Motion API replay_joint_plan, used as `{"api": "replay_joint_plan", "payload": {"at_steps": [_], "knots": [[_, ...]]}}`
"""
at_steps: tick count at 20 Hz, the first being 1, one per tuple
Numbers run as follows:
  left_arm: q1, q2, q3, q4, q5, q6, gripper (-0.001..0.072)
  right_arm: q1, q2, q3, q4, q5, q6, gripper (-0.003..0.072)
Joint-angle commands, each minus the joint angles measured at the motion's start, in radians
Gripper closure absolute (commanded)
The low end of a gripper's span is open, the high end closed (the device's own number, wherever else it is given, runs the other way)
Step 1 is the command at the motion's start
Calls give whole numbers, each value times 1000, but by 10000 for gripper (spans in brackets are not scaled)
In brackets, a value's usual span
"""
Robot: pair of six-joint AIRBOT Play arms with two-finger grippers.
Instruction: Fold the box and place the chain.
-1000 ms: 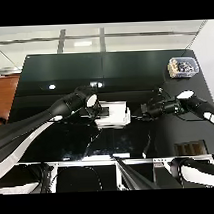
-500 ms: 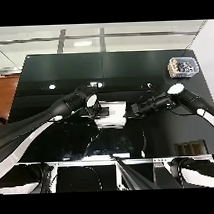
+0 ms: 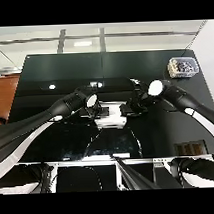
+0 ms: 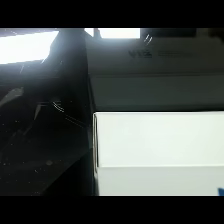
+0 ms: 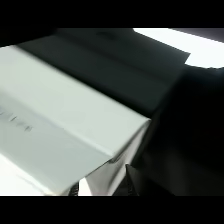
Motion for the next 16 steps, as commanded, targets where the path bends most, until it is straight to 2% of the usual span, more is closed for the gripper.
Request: {"api": "replay_joint_plan", "payload": {"at_steps": [1, 6, 12, 13, 14, 16], "knots": [[0, 1, 0, 3, -2, 0, 680, 114, -11, 66, -320, -7, 376, 368], [0, 1, 0, 3, -5, 0, 680, 192, -50, 80, -402, 9, 526, 369], [0, 1, 0, 3, -5, 0, 680, 242, -151, 157, -478, 94, 634, 371], [0, 1, 0, 3, -6, 0, 680, 242, -152, 157, -478, 95, 645, 452], [0, 1, 0, 3, -8, 0, 680, 242, -152, 159, -478, 95, 645, 564], [0, 1, 0, 3, -8, 0, 680, 241, -152, 160, -459, 95, 646, 665]]}}
